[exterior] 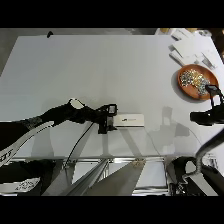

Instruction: Fold the box and place the chain.

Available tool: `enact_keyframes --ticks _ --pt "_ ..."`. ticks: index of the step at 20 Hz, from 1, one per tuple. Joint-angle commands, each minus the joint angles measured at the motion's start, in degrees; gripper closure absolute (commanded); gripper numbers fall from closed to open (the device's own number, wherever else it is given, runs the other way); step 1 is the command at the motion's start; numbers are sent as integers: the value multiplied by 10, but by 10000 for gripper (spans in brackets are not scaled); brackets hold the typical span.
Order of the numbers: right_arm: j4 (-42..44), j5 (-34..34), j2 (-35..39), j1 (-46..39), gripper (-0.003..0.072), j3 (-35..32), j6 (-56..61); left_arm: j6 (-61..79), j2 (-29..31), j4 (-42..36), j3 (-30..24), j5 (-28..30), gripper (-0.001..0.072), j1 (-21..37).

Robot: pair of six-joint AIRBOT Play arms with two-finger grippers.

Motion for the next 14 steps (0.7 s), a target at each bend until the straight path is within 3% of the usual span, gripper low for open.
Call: enact_keyframes --ticks 1,10,14 --pt "-3 2 0 -6 668 0 3 0 0 0 0 0 395 0" --pt "-3 2 0 -6 668 0 3 -15 3 7 0 -2 397 1" --pt "-3 2 0 -6 668 0 3 -130 100 53 0 -6 375 41"
